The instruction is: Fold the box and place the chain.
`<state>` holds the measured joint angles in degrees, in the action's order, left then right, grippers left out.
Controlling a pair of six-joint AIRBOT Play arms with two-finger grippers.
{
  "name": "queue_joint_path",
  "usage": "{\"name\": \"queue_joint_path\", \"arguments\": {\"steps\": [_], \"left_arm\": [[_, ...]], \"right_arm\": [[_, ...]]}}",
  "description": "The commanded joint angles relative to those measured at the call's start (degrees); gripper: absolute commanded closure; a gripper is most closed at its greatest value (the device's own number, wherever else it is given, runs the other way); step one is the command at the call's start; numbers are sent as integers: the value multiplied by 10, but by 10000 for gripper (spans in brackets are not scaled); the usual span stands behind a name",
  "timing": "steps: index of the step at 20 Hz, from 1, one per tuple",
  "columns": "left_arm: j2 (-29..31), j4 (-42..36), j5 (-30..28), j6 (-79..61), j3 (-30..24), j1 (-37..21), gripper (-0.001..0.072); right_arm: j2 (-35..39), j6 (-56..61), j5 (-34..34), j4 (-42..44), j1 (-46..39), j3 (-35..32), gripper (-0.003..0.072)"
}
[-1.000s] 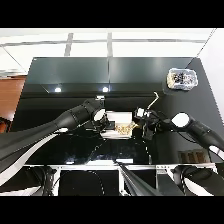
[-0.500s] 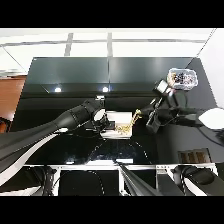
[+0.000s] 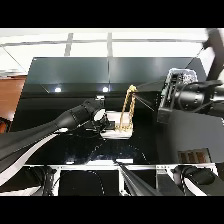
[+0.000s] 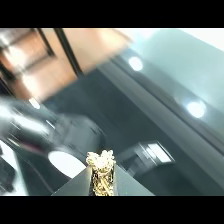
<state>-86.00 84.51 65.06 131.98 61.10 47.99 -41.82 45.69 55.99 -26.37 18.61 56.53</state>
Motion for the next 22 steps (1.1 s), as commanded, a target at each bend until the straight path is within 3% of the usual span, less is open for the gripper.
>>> {"name": "queue_joint_path", "arguments": {"steps": [1,5,10,15,19,22], "left_arm": [[0,0,0,0,0,0,679],[0,0,0,0,0,0,679],[0,0,0,0,0,0,679],[0,0,0,0,0,0,679],[0,0,0,0,0,0,679],[0,0,0,0,0,0,679]], "right_arm": [[0,4,-14,80,0,17,670],[0,4,-34,83,0,25,670],[-33,91,50,-9,5,20,669],[-42,127,33,-104,26,-76,668],[-43,127,-47,-93,26,-190,666],[-65,126,-61,-78,26,-225,666]]}}
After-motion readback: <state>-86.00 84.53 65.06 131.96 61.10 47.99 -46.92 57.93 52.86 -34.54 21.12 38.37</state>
